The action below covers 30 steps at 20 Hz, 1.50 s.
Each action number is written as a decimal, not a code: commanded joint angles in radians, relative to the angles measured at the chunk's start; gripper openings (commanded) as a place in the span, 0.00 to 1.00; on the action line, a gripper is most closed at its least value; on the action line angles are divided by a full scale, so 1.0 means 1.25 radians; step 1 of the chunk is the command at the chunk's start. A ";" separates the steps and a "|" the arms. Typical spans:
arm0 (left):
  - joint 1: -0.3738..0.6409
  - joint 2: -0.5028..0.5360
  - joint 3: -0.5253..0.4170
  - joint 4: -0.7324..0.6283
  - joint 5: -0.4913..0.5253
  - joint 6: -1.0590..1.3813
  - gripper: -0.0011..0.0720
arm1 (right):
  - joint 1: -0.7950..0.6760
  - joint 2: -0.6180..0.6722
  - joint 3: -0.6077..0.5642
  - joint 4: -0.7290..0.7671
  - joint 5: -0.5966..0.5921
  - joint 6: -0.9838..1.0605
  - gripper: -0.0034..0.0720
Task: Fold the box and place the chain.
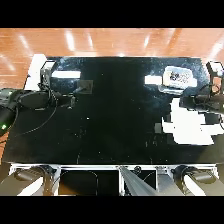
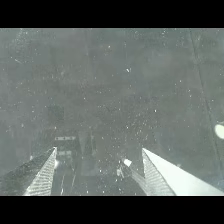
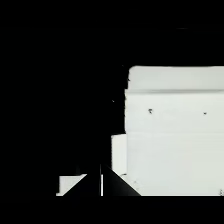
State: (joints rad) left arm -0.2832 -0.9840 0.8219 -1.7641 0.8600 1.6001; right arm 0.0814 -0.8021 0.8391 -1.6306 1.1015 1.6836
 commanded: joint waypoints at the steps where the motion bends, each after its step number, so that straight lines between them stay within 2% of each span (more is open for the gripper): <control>1: 0.000 -0.017 0.000 -0.005 -0.004 0.000 0.88 | 0.000 0.001 0.000 0.043 -0.037 0.001 0.09; 10: -0.002 -0.095 0.000 -0.024 -0.004 0.000 0.88 | 0.000 0.001 0.000 0.147 -0.029 0.008 0.09; 14: -0.002 -0.120 0.000 -0.043 -0.005 0.000 0.88 | 0.000 0.000 0.000 0.172 -0.063 0.005 0.09; 19: -0.002 -0.125 0.000 -0.044 -0.007 0.000 0.88 | 0.000 0.000 0.000 0.174 -0.092 0.006 0.09; 26: -0.002 -0.125 0.000 -0.047 -0.007 0.000 0.88 | 0.000 0.001 0.000 0.173 -0.081 0.006 0.09; 27: -0.002 -0.125 0.000 -0.047 -0.008 0.000 0.88 | 0.000 0.001 0.000 0.173 -0.077 0.006 0.46; 28: -0.002 -0.125 0.000 -0.047 -0.011 0.000 0.88 | 0.000 0.001 0.000 0.168 -0.071 0.000 0.98; 30: -0.002 -0.125 0.000 -0.047 -0.029 0.000 0.88 | -0.005 0.000 0.005 0.116 -0.056 -0.003 1.00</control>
State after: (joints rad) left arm -0.2852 -1.1404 0.8219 -1.8221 0.8433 1.5993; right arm 0.0795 -0.8021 0.8410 -1.4284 1.0103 1.6863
